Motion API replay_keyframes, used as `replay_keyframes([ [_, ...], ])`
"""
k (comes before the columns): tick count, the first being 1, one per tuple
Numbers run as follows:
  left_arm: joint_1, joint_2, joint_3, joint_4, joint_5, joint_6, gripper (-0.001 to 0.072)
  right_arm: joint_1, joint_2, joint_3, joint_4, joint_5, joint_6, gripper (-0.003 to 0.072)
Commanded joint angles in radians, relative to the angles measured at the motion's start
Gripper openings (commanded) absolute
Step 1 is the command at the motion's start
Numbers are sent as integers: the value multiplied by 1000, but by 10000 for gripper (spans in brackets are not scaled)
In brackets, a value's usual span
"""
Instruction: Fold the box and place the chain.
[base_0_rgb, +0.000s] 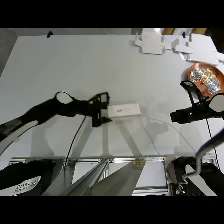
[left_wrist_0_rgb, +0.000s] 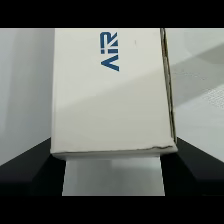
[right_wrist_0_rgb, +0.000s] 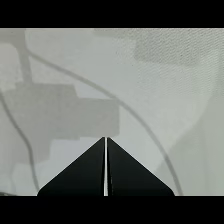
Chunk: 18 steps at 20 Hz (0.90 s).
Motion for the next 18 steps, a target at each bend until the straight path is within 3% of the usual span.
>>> replay_keyframes([
  [1, 169, 197, 1, 158, 0, -296, 209, 0, 1, -1, 0, 0, 0, 13],
  [5, 423, 409, 1, 399, 0, -594, 209, 0, 1, -1, 0, 0, 0, 13],
  [8, 615, 505, 1, 655, -9, -915, 210, 0, 1, -1, 0, 0, 0, 13],
  [12, 792, 516, -6, 921, -64, -1251, 212, 0, 1, -1, 0, 0, 0, 13],
  [16, 872, 457, -16, 961, -154, -1312, 218, 0, 1, -1, 0, 0, 0, 13],
  [18, 879, 404, -16, 962, -189, -1318, 360, 0, 1, -1, 0, 0, 0, 13],
])
